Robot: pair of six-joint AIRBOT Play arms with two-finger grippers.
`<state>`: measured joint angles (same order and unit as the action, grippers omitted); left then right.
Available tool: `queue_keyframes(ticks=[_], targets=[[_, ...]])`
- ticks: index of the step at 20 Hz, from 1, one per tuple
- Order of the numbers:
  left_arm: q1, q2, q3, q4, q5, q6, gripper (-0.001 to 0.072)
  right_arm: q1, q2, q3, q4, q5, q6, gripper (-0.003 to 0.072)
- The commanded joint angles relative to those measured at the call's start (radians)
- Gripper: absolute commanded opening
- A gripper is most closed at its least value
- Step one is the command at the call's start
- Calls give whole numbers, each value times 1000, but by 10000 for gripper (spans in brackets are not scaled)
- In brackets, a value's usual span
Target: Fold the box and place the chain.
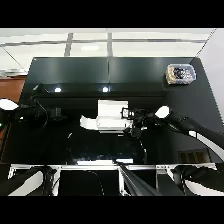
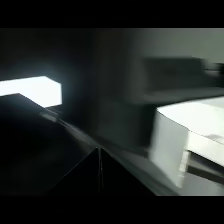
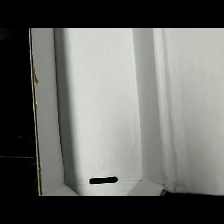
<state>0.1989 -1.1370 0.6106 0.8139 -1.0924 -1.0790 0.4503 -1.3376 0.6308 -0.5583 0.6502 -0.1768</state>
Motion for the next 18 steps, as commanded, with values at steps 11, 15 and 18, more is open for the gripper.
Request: queue_keyframes(ticks=[11,15,18], targets=[[-240,-283,22,-274,-42,160,27,0,0,0,0,0,0,238],[-241,-283,90,-273,-74,190,27,0,0,0,0,0,0,238],[-237,-283,127,-273,-165,190,219,0,0,0,0,0,0,238]])
